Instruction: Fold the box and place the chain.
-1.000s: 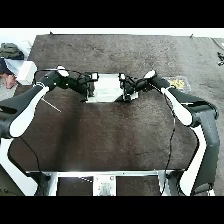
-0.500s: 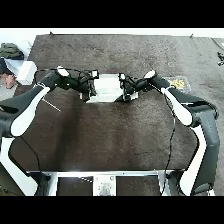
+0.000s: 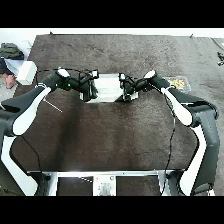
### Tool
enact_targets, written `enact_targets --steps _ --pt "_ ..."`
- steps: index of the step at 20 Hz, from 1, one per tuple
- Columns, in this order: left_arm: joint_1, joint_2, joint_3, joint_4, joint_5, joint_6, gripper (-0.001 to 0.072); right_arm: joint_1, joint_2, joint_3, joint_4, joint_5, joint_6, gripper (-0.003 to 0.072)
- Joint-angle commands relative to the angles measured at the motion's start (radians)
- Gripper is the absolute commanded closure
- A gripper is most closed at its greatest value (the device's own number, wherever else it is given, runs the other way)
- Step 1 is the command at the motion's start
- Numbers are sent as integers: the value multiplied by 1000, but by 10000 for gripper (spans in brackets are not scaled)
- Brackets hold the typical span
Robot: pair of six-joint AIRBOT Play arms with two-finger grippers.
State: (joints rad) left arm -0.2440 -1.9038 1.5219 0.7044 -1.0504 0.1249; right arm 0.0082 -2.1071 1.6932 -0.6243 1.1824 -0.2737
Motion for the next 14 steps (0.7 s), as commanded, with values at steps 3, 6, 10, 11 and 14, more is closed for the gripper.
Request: enact_targets --steps 3,6,10,11,14 --pt "-1 -1 0 -6 2 5 90 0 0 0 0 0 1 413" --pt "-1 -1 0 -5 21 -19 -2 0 0 0 0 0 1 413" --pt "-1 -1 0 -5 20 -19 -2 0 0 0 0 0 1 414" --pt "-1 -1 0 -5 20 -19 -1 0 0 0 0 0 1 413" --pt "0 -1 0 40 -5 -20 419 0 0 0 0 0 1 413"
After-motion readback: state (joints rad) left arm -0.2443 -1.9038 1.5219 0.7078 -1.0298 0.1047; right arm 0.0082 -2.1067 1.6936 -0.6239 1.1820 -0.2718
